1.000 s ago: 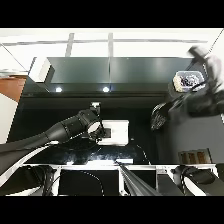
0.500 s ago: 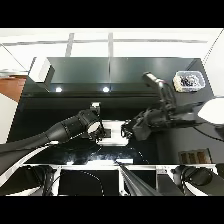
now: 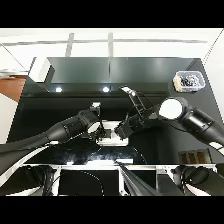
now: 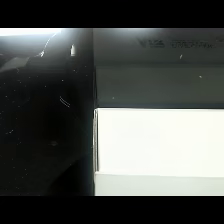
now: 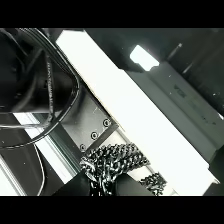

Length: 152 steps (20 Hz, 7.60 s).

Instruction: Fold the box and place the chain.

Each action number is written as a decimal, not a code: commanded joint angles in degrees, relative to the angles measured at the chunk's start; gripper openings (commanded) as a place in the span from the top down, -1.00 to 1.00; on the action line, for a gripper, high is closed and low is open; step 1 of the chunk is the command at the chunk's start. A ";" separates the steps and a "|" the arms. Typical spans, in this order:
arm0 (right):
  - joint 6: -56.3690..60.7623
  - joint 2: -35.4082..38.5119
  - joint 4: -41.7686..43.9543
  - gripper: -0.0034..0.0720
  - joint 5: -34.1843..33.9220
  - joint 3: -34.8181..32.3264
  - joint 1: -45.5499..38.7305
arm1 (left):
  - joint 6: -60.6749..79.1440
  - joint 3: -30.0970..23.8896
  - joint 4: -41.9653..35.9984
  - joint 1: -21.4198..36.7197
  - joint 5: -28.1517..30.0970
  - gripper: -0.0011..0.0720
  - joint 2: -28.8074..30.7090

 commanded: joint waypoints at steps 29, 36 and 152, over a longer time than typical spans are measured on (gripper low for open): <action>1.27 16.74 -13.73 -0.42 12.07 -0.02 -22.10 | -0.07 3.80 1.27 1.75 1.11 0.89 -1.57; 0.68 16.74 -15.23 -0.42 12.04 -0.02 -22.12 | 2.89 8.83 1.70 3.78 -5.29 -0.56 -0.98; -32.96 -6.80 5.60 -0.99 -3.15 0.07 -18.43 | 149.11 -14.99 -55.71 24.70 14.67 -0.34 2.84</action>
